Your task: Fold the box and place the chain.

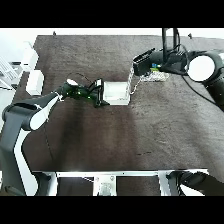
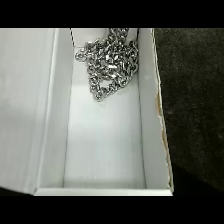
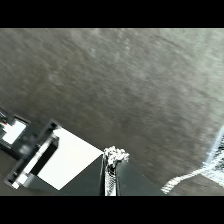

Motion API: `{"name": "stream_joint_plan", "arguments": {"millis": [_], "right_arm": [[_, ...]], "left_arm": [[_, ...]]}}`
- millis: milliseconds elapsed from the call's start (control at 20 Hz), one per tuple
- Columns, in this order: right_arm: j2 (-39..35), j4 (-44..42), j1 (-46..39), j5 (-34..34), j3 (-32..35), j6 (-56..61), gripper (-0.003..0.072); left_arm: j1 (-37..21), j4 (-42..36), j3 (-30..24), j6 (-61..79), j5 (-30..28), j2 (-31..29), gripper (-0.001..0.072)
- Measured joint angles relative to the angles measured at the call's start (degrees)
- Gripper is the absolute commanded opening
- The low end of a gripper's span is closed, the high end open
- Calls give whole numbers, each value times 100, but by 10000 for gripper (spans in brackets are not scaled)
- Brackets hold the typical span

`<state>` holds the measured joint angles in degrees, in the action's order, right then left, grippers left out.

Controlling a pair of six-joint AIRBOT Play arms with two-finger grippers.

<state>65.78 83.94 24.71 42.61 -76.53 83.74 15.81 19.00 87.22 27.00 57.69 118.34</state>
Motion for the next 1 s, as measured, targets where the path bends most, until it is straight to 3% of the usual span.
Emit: {"name": "stream_joint_plan", "arguments": {"millis": [300, 550, 600, 650, 700, 1000], "right_arm": [[103, -546, 76, -1086, 938, 411, 15], [850, -907, 153, -2140, 1572, 492, 18], [1027, -951, 170, -2260, 1633, 507, 80], [1150, -990, 181, -2343, 1672, 514, 283], [1233, -1016, 188, -2417, 1698, 511, 352], [968, -1069, 42, -2549, 1718, 295, 354]], "left_arm": [[0, 0, 0, 2, 0, 0, 405], [0, -2, 0, 2, 0, 0, 404], [0, -2, 0, 0, -2, 0, 404], [0, 0, 0, 0, -2, 0, 404], [0, -2, 0, 0, -2, 0, 404], [0, -2, 0, 0, -2, 0, 404]]}}
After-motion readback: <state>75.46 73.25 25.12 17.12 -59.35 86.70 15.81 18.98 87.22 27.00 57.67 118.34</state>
